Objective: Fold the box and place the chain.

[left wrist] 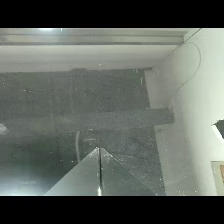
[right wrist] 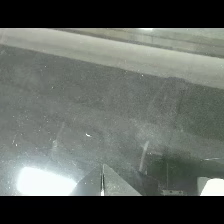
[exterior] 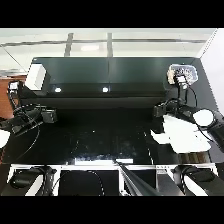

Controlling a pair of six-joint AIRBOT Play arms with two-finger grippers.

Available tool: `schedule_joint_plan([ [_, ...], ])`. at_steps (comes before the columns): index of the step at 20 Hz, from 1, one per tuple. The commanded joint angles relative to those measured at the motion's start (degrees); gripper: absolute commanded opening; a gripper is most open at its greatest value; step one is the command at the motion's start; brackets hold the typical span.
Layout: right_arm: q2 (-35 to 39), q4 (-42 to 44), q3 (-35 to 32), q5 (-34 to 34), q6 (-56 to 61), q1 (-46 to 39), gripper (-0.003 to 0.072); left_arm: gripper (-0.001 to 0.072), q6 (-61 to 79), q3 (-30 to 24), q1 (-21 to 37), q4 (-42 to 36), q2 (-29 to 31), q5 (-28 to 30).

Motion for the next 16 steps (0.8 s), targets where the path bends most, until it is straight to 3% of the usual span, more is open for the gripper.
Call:
schedule_joint_plan([
  [1, 0.0, 0.0, 0.0, 0.0, 0.0, 0.1, 0.0015, 0.0025, 0.0, 0.0, 0.0, 0.0, 0.0, 0.0],
  [16, 0.0, 1.8, 0.0, -0.5, 0.0, 0.1, 0.0015, 0.0025, 0.0, 0.0, 0.0, -0.3, 0.0, 0.0],
])
